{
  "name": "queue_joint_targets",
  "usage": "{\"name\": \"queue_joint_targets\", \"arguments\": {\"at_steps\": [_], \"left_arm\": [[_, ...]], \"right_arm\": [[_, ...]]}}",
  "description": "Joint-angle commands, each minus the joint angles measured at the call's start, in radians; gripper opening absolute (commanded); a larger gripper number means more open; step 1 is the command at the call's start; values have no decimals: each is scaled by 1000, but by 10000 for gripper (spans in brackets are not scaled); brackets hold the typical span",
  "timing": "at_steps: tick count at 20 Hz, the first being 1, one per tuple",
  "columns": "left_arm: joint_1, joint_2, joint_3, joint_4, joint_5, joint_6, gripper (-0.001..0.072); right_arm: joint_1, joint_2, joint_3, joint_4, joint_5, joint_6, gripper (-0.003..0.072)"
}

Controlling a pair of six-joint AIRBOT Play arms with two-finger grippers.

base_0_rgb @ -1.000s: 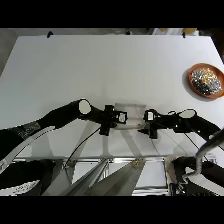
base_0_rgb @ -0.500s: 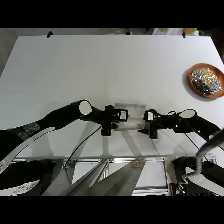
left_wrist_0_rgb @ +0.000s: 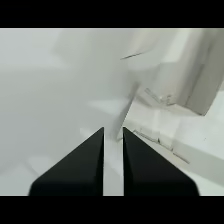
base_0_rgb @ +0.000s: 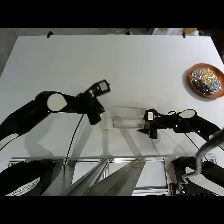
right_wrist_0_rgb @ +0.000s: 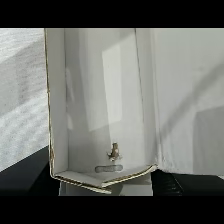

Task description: Fold the box and place the chain.

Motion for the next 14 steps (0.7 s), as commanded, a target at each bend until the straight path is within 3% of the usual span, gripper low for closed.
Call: {"name": "queue_joint_targets", "arguments": {"at_steps": [1, 5, 11, 14], "left_arm": [[72, 58, -2, 138, -80, -443, -3], [98, -5, -50, 108, -88, -579, 5], [87, -244, -66, -127, -71, -594, 3], [53, -289, -66, -210, -68, -560, 4]], "right_arm": [[0, 0, 0, 1, 1, 2, 330], [0, 0, 0, 1, 1, 2, 330], [0, 0, 0, 1, 1, 2, 330], [0, 0, 0, 1, 1, 2, 330]]}}
